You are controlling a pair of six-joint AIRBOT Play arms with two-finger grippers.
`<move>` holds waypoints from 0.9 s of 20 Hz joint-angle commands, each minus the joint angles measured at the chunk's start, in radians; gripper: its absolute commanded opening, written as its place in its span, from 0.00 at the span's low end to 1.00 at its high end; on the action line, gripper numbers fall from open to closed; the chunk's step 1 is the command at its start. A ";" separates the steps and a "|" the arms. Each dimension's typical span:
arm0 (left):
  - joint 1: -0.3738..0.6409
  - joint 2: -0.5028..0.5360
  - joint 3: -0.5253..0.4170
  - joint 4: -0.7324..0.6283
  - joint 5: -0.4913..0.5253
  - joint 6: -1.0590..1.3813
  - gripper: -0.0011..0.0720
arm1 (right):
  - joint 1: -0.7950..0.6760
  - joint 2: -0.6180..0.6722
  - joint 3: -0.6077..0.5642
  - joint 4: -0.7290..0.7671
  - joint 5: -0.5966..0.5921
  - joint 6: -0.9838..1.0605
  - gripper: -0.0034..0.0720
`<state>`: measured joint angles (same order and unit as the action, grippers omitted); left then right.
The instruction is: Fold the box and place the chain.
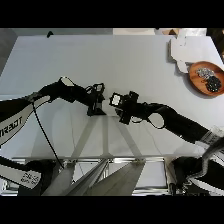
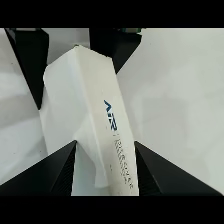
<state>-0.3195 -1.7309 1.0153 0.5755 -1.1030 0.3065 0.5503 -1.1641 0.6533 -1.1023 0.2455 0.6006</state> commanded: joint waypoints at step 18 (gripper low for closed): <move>0.000 -0.001 0.000 0.001 0.000 0.003 0.53 | 0.000 0.007 -0.003 0.000 0.106 0.000 0.24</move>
<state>-0.3195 -1.7309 1.0153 0.5777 -1.1030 0.3122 0.5495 -1.1526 0.6514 -1.1027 0.3237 0.6003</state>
